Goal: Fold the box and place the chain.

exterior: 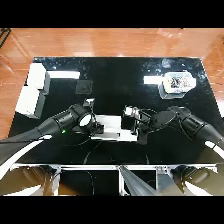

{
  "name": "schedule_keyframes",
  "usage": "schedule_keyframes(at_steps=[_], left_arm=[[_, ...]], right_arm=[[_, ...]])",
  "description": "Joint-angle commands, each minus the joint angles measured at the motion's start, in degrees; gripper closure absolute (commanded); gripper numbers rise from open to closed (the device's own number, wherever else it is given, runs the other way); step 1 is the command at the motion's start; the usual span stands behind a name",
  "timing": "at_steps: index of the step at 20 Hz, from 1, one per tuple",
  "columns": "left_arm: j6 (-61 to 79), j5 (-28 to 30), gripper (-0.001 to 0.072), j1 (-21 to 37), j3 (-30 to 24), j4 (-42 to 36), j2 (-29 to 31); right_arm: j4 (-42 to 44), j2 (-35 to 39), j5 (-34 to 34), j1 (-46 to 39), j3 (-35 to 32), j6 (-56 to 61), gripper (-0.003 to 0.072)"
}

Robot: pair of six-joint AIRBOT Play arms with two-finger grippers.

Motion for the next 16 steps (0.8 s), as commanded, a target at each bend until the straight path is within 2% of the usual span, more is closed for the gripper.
schedule_keyframes(at_steps=[1, 2, 3, 7, 9, 10, 11, 12, 14, 15, 16], left_arm=[[0.0, -0.1, 0.0685, 0.0, 0.0, 0.0, 0.0], [0.0, -0.1, 0.0686, 0.0, 0.0, 0.0, 0.0], [0.0, -0.1, 0.0685, 0.0, 0.0, 0.0, 0.0], [0.0, -0.3, 0.0685, 0.0, 0.0, 0.0, 0.0], [0.0, -0.3, 0.0685, 0.0, 0.0, 0.0, 0.0], [0.0, -0.3, 0.0685, 0.0, 0.0, 0.0, 0.0], [0.0, -0.3, 0.0685, 0.0, 0.0, 0.0, 0.0], [0.0, -0.3, 0.0686, 0.0, 0.0, 0.0, 0.0], [0.0, -0.3, 0.0685, 0.0, 0.0, 0.0, 0.0], [0.0, -0.3, 0.0685, 0.0, 0.0, 0.0, 0.0], [0.0, -0.3, 0.0685, 0.0, 0.0, 0.0, 0.0]], right_arm=[[-0.1, -1.2, 1.4, -0.3, -0.2, 0.0, 0.0552], [0.0, -2.0, 2.6, 0.5, -0.2, 0.0, 0.0414], [0.0, -3.0, 4.1, 1.5, -0.2, 0.0, 0.0151], [1.6, -5.1, 6.9, 6.4, -0.2, -5.9, 0.0152], [2.7, -5.4, 10.8, 8.8, -0.2, -9.7, 0.0152], [2.7, -5.4, 12.8, 9.9, -0.2, -11.3, 0.0222], [2.7, -5.4, 14.6, 10.6, -0.2, -11.6, 0.0339], [2.7, -5.4, 15.4, 11.0, -0.2, -11.5, 0.0391], [3.2, -5.4, 15.1, 11.1, -0.2, -11.5, 0.039], [4.0, -5.4, 14.8, 11.1, -0.2, -11.5, 0.0448], [5.1, -5.4, 14.9, 11.3, -0.2, -11.5, 0.0591]])
